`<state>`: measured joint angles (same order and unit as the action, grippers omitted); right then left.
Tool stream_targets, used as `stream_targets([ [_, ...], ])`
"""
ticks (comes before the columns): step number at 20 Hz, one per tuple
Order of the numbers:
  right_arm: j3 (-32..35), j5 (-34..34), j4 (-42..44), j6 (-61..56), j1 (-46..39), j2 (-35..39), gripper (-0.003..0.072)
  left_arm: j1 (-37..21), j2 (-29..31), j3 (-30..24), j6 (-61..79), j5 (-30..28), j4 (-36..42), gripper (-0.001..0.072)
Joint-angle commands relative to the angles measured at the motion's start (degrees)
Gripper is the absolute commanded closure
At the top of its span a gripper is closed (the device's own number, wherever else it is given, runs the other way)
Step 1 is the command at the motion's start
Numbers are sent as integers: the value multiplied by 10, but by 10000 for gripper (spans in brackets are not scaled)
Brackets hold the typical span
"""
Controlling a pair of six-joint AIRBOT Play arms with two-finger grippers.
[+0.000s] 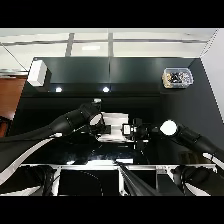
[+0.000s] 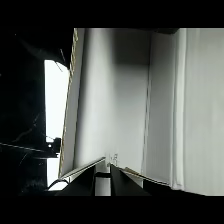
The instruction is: Fold the box and place the chain.
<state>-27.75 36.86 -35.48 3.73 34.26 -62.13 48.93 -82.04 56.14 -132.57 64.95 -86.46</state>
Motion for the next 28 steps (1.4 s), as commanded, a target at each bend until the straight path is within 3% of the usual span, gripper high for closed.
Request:
stream_targets([
  [1,0,-16,16,-4,4,-1,568,0,0,0,1,-2,2,680],
  [12,0,-12,51,-10,24,-24,570,0,0,0,1,-2,2,680],
  [14,0,-17,50,-33,24,-25,617,0,0,0,1,-1,5,679],
  [15,0,-20,50,-47,24,-25,583,0,0,0,1,-1,6,679],
  [16,0,-31,50,-66,24,-25,427,0,0,0,1,0,6,679],
  [17,0,-42,49,-76,24,-25,323,0,0,0,1,-1,6,679],
  [18,0,-48,48,-76,24,-25,375,0,0,0,1,-1,6,679],
  [19,0,-49,48,-76,24,-24,639,0,0,0,1,-1,6,679],
  [24,-1,-49,48,-78,19,-12,650,0,0,0,1,0,6,679],
  [28,-1,-12,48,-131,-28,65,659,0,0,0,1,0,5,679],
])
